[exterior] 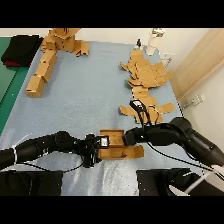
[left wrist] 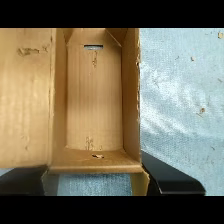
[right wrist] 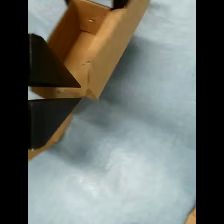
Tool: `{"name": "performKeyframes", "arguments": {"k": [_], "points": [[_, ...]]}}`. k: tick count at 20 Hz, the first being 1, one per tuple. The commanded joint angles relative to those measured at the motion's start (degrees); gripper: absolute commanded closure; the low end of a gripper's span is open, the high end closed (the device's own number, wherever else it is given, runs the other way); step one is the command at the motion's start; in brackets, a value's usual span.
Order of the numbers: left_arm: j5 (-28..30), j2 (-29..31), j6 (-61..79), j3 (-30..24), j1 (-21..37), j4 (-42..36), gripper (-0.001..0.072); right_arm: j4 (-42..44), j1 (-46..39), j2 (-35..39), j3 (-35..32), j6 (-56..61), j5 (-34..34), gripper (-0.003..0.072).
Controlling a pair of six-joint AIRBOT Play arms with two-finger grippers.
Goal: Fold the box.
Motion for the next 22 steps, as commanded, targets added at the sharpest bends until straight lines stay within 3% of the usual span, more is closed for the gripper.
{"name": "performKeyframes", "arguments": {"k": [1,2,3,5,7,9,13,17,18,19,20,22], "points": [[0.00,0.02,-0.02,0.00,0.02,0.00,0.0248,2.19,0.00,4.87,0.44,-6.27,-15.74,0.0572],[-0.02,0.02,-0.04,0.00,0.02,0.00,0.0248,4.42,0.00,5.09,0.24,-11.13,-18.71,0.0478],[0.00,0.02,-0.02,0.00,0.02,0.00,0.0248,6.51,0.42,5.09,-0.37,-16.76,-20.79,0.0320],[0.00,0.02,-0.02,0.00,0.02,0.00,0.0249,5.40,1.99,5.05,-2.29,-25.97,-20.65,0.0316],[0.00,0.02,-0.02,0.00,0.02,0.00,0.0248,0.20,2.71,4.61,-5.09,-34.82,-13.73,0.0297],[0.00,0.02,-0.02,0.00,0.02,0.00,0.0248,-3.50,2.73,3.21,-6.86,-40.76,-5.29,0.0214],[-0.02,0.02,-0.02,0.00,0.02,0.00,0.0248,-5.18,2.73,-1.20,-7.02,-47.67,4.83,0.0134],[0.00,0.02,-0.02,0.00,0.02,0.02,0.0248,-1.14,2.75,-4.11,-7.02,-49.62,5.62,0.0138],[0.00,0.02,-0.02,0.00,0.02,0.00,0.0248,1.07,2.75,-4.07,-7.02,-50.69,5.57,0.0195],[0.00,0.02,-0.02,0.00,0.02,0.00,0.0248,2.47,2.75,-4.07,-7.02,-52.09,5.55,0.0331],[0.00,0.02,-0.02,0.00,0.02,0.00,0.0249,4.20,2.75,-4.07,-7.02,-53.81,5.46,0.0413],[0.00,0.02,-0.02,0.00,0.02,0.02,0.0248,8.79,2.75,-4.07,-7.02,-57.02,5.46,0.0524]]}}
